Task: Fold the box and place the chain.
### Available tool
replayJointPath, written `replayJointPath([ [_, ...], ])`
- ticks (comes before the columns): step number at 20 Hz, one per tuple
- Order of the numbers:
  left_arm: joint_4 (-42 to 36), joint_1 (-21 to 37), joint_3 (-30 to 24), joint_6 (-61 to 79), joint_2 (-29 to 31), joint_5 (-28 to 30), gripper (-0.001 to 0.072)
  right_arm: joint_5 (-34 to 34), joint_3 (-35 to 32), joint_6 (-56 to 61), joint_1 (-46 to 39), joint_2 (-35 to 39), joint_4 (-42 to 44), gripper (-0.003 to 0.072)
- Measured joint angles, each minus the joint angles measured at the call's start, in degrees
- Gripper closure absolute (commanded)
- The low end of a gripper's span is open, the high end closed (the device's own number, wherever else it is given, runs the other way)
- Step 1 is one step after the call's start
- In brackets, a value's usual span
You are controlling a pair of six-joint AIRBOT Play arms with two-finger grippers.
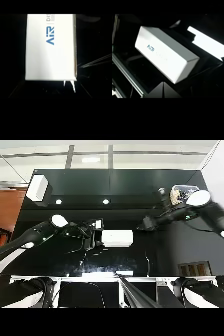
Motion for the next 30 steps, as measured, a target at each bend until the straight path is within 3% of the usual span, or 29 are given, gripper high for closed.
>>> replayJointPath([
  [5,6.51,-0.79,1.62,-10.64,6.45,-4.22,-0.0004,2.71,1.01,1.77,-9.73,6.05,-5.44,0.0679],
  [7,7.52,-2.38,3.76,-16.24,6.82,-3.19,-0.0003,2.69,1.11,2.54,-12.09,6.86,-6.36,0.0678],
  [16,8.68,-9.60,15.69,-25.18,-4.28,-2.86,-0.0004,3.02,1.20,3.65,-14.53,7.67,-7.26,0.0679],
  [30,8.63,-10.21,17.27,-25.99,-8.83,-5.92,-0.0005,1.99,1.20,3.65,-14.67,7.69,-7.21,0.0678],
])
